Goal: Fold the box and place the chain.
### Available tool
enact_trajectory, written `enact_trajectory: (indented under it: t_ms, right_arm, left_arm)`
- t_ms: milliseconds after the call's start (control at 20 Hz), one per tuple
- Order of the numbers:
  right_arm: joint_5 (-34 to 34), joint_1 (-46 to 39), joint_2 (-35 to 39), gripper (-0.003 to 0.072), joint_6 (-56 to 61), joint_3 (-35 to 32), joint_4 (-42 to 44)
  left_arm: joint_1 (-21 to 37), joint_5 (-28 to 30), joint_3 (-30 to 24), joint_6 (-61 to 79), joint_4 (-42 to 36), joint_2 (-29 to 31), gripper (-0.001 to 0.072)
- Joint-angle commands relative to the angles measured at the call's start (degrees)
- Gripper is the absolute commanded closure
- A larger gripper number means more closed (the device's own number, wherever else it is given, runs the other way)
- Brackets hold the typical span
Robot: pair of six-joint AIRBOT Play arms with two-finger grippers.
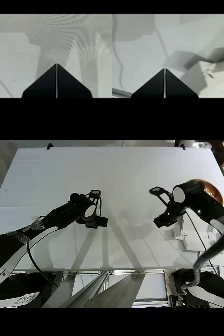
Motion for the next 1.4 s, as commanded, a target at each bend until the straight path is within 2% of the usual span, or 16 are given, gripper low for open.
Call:
enact_trajectory:
  t_ms: [0,100,200,300,550,600,650,700,950,1150,1350]
  right_arm:
    - [2.40,0.00,1.29,0.0671,0.07,1.68,-10.75]
    - [3.96,-0.76,1.38,0.0672,1.27,1.79,-17.03]
    - [4.42,-5.42,1.38,0.0672,2.84,1.79,-22.60]
    - [4.66,-14.36,1.38,0.0673,2.10,1.79,-24.61]
    - [-0.35,-38.42,1.38,0.0657,0.57,1.79,-23.37]
    - [-1.73,-42.01,1.36,0.0509,0.59,1.79,-22.75]
    - [-3.17,-45.31,1.29,0.0223,0.42,1.79,-21.51]
    - [-4.59,-48.09,1.01,0.0083,-1.90,1.77,-19.71]
    - [-6.91,-53.35,-3.61,0.0084,-12.24,1.77,-18.01]
    - [-10.29,-53.33,-5.01,0.0085,-13.64,1.77,-19.32]
    - [-10.34,-53.31,-9.11,0.0085,-15.30,1.77,-20.52]
  left_arm:
    - [-0.04,0.02,-0.02,0.00,0.02,-0.02,0.0699]
    - [-0.04,0.02,-0.02,0.00,0.02,-0.02,0.0699]
    - [-0.04,0.02,-0.02,-0.02,0.00,-0.02,0.0699]
    - [-0.04,0.02,-0.02,0.00,0.02,-0.02,0.0699]
    - [-0.04,0.02,-0.02,0.00,0.00,-0.02,0.0699]
    - [-0.04,0.02,-0.02,0.00,0.02,-0.02,0.0699]
    - [-0.04,0.02,-0.02,0.00,0.02,-0.02,0.0699]
    - [-0.04,0.02,-0.02,0.00,0.00,-0.02,0.0699]
    - [-0.04,0.02,-0.02,0.00,0.00,-0.02,0.0699]
    - [-0.04,0.02,-0.02,0.00,0.00,-0.02,0.0699]
    - [-0.04,0.02,-0.02,0.00,0.00,-0.02,0.0699]
